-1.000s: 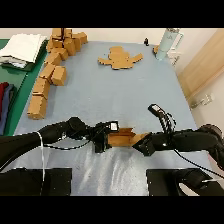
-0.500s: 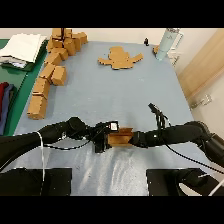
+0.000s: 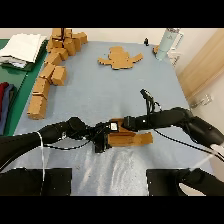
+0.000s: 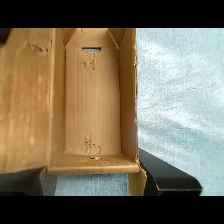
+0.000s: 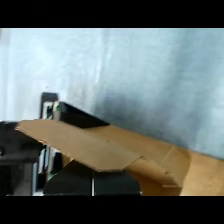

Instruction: Fold the box.

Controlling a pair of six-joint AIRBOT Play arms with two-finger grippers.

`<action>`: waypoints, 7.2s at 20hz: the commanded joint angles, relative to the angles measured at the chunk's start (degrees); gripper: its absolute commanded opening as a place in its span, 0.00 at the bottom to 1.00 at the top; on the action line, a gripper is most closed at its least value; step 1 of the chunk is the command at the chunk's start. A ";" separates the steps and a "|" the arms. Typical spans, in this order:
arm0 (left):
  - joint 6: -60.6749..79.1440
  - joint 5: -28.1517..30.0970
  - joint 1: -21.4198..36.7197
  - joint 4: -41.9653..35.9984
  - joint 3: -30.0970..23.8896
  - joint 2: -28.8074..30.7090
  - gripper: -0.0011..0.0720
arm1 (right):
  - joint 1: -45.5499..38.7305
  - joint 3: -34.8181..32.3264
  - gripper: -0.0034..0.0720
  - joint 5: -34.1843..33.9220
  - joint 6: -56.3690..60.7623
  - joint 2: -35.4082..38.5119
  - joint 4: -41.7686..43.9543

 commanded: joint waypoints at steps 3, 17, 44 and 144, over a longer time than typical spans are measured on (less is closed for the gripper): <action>0.02 0.00 0.00 0.02 0.07 0.00 0.72 | -0.37 1.70 0.05 2.36 -5.14 -11.98 -3.72; 0.02 0.02 0.00 0.02 0.07 0.00 0.72 | -0.37 1.70 0.05 3.39 -18.78 -4.87 -4.31; 0.04 0.02 -0.02 0.02 0.07 0.00 0.72 | 5.01 -14.27 0.73 5.18 -59.30 10.54 -22.95; 0.04 0.02 0.00 0.02 0.07 0.00 0.72 | 20.48 10.88 0.74 -19.58 41.70 -15.15 -40.48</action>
